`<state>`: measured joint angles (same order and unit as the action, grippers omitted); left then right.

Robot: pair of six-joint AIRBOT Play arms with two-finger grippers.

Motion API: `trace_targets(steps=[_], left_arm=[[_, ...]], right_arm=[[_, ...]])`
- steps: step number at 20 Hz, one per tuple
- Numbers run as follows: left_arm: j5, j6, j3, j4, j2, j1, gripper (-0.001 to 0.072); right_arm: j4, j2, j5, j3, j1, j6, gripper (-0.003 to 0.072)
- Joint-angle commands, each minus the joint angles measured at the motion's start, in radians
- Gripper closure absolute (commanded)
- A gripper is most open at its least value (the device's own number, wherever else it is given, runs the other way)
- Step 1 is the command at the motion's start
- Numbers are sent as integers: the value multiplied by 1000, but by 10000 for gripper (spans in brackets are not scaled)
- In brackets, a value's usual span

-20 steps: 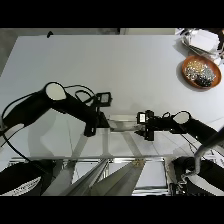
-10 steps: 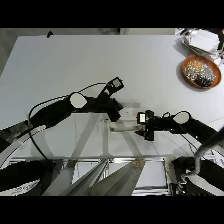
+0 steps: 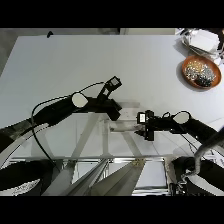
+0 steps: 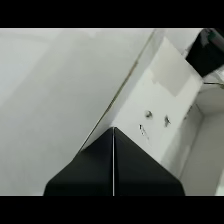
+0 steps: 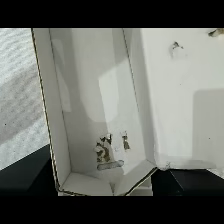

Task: Fold the box and place the chain.

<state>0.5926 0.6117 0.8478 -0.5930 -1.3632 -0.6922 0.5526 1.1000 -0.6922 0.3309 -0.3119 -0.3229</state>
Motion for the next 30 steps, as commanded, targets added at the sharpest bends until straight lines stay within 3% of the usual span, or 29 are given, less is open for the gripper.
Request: trace_targets(steps=[1,3,5,10,14,18,22,27,30], left_arm=[[171,69,0,-124,79,39,710],[287,138,0,-257,130,50,712],[340,201,-3,-350,167,47,712],[333,174,-15,-277,178,1,711],[375,270,-15,-416,171,-35,711],[507,294,-32,-533,170,-34,712],[510,298,-91,-575,171,-32,711],[495,229,-95,-619,171,-31,708],[462,110,-95,-601,169,-32,647]], right_arm=[[0,-1,0,0,0,0,275],[0,-1,0,0,0,0,275],[0,-1,0,0,0,0,275],[0,-1,0,0,0,0,275],[0,-1,0,0,0,0,275],[0,-1,0,0,0,0,275],[0,-1,0,0,0,0,275],[0,-1,0,0,0,0,275],[0,-1,0,0,0,0,275]])
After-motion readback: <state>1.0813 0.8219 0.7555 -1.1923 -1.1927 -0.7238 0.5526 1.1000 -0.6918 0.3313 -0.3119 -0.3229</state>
